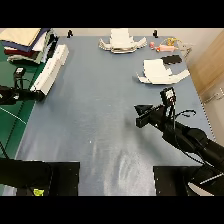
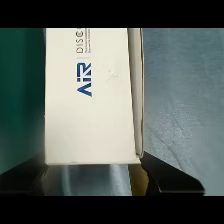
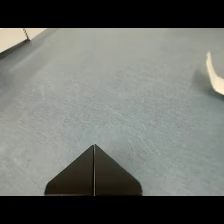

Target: Fold the box.

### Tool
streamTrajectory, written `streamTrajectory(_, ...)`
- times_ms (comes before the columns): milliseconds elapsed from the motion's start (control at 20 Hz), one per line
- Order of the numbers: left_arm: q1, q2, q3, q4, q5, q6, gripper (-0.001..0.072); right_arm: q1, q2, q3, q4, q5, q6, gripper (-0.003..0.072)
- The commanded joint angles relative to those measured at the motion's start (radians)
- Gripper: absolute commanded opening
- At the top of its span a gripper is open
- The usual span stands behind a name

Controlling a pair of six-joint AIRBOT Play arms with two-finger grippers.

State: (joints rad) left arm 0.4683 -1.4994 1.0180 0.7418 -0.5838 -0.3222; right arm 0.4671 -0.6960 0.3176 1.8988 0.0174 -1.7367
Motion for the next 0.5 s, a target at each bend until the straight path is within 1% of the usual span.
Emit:
streamTrajectory(0,-0.045,-0.084,0.063,-0.005,0.048,0.049,0.0487,-0.001,-0.006,0.014,0.002,0.000,0.000,0.0001)
streamTrajectory(200,-0.095,-0.126,0.076,-0.004,0.145,0.052,0.0487,0.000,-0.021,0.016,0.002,-0.001,0.001,0.0001)
streamTrajectory(450,-0.095,-0.126,0.076,-0.005,0.146,0.052,0.0487,0.000,-0.021,0.016,0.010,-0.001,0.001,0.0001)
